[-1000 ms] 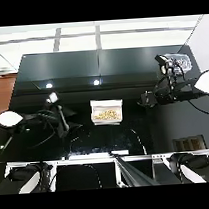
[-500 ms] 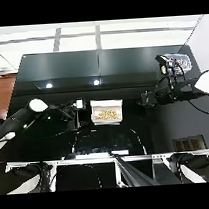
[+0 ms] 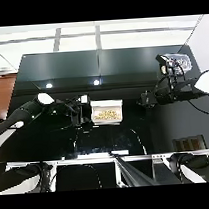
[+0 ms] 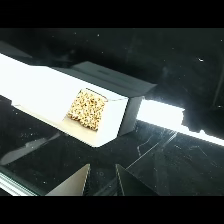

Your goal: Fold the box and place the chain.

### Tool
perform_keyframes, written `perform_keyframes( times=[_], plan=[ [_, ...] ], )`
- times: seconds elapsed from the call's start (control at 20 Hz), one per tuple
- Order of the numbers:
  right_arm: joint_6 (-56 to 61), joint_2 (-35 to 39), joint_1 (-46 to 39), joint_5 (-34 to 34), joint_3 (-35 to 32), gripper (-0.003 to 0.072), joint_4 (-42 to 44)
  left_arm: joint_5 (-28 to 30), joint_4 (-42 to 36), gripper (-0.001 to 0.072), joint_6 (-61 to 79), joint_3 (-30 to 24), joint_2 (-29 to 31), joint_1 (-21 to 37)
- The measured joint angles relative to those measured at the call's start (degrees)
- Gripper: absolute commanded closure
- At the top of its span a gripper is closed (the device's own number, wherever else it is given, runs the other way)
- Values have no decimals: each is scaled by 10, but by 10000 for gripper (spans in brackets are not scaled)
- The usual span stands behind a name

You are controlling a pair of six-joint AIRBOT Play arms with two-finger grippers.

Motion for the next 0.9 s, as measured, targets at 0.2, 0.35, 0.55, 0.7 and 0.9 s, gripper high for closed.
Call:
perform_keyframes(
  times=[0.2, 0.35, 0.55, 0.7, 0.9],
  plan=[
    [0, 0, 0, 0, 0, 482, 0, -3, 14, -11, 1, 2, -3, -8],
    [0, 0, 0, 0, 0, 482, 0, -3, 16, -11, 2, 2, -4, -12],
    [0, 0, 0, -3, 0, 482, 0, 2, -7, -11, 2, 2, -12, -16],
    [0, 0, 0, -8, 0, 482, 0, 8, -19, -11, 2, 2, -18, -23],
    [0, -2, 0, -37, 0, 482, 0, 12, -31, 233, 2, 2, -25, -30]
  ],
)
